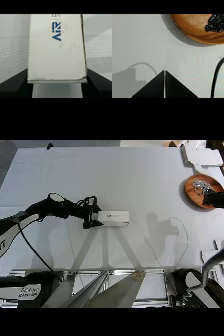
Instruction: Fold the box and place the chain.
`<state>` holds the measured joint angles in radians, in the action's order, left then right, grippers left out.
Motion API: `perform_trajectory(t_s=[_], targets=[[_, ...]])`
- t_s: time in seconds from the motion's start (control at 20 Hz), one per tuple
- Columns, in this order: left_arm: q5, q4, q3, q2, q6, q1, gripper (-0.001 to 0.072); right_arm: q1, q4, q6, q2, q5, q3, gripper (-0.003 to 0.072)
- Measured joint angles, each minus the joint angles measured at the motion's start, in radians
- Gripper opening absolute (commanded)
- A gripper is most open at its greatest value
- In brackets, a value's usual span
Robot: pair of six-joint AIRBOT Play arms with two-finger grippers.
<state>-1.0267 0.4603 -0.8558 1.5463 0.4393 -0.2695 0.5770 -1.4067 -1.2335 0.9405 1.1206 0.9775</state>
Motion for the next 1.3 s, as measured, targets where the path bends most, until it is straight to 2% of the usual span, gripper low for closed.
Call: perform_trajectory(t_s=[0.2,0.45,0.6,0.75,0.9,1.05,1.3], targets=[[-0.011,0.187,0.0,-0.165,-0.205,0.0,0.0006,0.0,0.003,0.0,0.0,-0.01,0.0,0.0012],[-0.018,0.605,0.001,-0.368,-0.69,0.002,0.0008,0.0,0.004,0.0,0.0,-0.014,0.0,0.0012],[-0.023,0.87,0.001,-0.438,-1.051,0.017,0.0008,0.0,0.004,0.0,0.0,-0.015,0.0,0.0012],[-0.016,1.042,0.001,-0.466,-1.367,0.073,0.0006,0.0,0.004,0.0,-0.001,-0.015,0.0,0.0012],[0.05,1.101,0.001,-0.477,-1.584,0.167,0.0003,0.0,0.004,0.0,-0.001,-0.015,0.0,0.0012],[0.18,1.1,0.001,-0.481,-1.739,0.271,0.0007,0.0,0.004,0.0,-0.001,-0.015,0.0,0.0012],[0.387,1.061,0.001,-0.482,-1.826,0.375,0.001,0.0,0.003,0.0,-0.001,-0.015,0.0,0.0012]])
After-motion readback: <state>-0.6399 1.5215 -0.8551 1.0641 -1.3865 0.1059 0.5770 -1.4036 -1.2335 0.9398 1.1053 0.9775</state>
